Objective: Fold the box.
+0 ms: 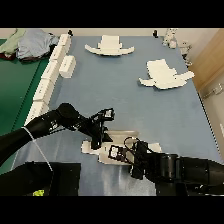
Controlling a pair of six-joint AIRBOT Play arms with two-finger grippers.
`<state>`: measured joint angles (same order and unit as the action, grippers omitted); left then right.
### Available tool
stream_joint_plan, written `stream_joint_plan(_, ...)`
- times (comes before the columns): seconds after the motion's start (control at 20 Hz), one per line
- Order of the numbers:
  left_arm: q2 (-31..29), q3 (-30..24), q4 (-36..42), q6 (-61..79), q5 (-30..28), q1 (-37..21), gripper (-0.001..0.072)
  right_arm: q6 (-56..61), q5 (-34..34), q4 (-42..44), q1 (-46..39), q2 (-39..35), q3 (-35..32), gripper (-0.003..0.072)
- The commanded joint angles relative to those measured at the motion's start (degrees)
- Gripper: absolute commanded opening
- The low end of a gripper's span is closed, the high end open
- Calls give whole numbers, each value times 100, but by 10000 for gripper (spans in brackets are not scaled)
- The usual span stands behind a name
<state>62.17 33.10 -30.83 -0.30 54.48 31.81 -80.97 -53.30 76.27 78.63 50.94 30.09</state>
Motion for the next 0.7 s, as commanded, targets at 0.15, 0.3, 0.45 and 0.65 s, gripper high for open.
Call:
stream_joint_plan(0.15,0,7,0,2,-2,0,17,1799,-527,-737,4,-439,79,712)
stream_joint_plan(0.3,0,7,0,2,0,0,17,2282,-688,-933,4,-448,79,712)
stream_joint_plan(0.45,0,7,0,2,0,0,17,2323,-739,-931,4,-455,81,712)
stream_joint_plan(0.65,0,7,0,2,-2,0,17,2352,-831,-944,4,-457,90,713)
